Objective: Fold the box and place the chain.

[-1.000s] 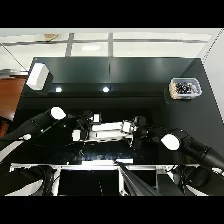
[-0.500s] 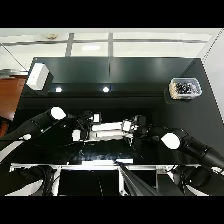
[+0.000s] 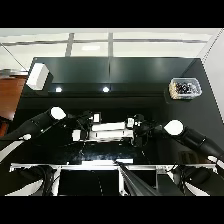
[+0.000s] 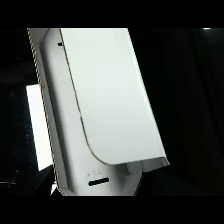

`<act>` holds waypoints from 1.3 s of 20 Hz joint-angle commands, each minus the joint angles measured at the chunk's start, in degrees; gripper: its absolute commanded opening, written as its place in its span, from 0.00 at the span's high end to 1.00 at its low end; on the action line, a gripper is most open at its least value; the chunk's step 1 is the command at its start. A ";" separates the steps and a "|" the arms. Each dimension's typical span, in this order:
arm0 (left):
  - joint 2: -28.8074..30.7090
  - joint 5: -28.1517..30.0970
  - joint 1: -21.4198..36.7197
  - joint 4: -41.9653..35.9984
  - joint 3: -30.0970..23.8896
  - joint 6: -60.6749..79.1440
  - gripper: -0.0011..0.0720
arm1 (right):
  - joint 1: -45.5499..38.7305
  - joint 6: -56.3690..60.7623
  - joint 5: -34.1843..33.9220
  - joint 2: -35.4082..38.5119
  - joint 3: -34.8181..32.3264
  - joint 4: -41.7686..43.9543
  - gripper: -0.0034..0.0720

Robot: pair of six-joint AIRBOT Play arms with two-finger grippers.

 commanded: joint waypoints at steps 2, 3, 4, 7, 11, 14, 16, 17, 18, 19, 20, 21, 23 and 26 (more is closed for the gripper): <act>-0.02 0.00 0.04 0.00 0.07 -0.11 0.95 | -1.25 -9.27 3.02 -3.15 0.31 5.33 0.04; -0.02 0.00 0.04 0.00 0.07 -0.11 0.95 | -1.22 -9.49 3.02 -3.61 0.31 5.92 0.04; -0.02 0.00 0.04 0.00 0.07 -0.11 0.95 | -1.22 -9.94 3.04 -3.93 0.31 6.34 0.04; -0.02 0.00 0.04 0.00 0.07 -0.11 0.95 | -1.16 -10.16 3.69 -4.83 0.31 6.27 0.04; -0.02 -0.09 0.00 0.00 0.07 -1.64 0.95 | -0.98 -9.01 2.82 -8.09 0.31 6.34 0.04; -0.02 -0.07 0.00 0.02 0.07 -1.64 0.95 | -0.98 -8.35 1.81 -9.49 0.31 5.75 0.04; -0.02 -0.02 0.00 0.02 0.07 -1.64 0.95 | -0.96 -7.87 1.33 -9.60 0.33 5.75 0.18; -0.02 -0.02 0.00 0.02 0.07 -1.64 0.95 | -0.85 -7.85 1.22 -9.60 0.33 5.75 0.19; -0.02 0.00 0.00 0.02 0.07 -1.64 0.95 | -0.83 -7.80 1.14 -9.62 0.33 5.64 0.19; -0.02 0.00 0.00 0.02 0.07 -1.64 0.95 | -0.50 -7.23 0.31 -9.62 0.33 5.57 0.19; -0.02 0.00 0.00 0.02 0.07 -1.64 0.95 | 0.02 -6.40 -0.50 -9.64 0.33 4.81 0.19; -0.02 0.00 0.00 0.00 0.07 -1.64 0.95 | 0.59 -6.19 -0.85 -9.68 0.33 4.15 0.19; -0.02 0.00 0.00 0.00 0.07 -1.64 0.95 | 1.20 -5.44 -1.51 -9.70 0.33 3.26 0.19; -0.02 0.00 0.00 0.00 0.07 -1.64 0.95 | 1.20 -4.39 -2.56 -9.75 0.33 3.30 0.19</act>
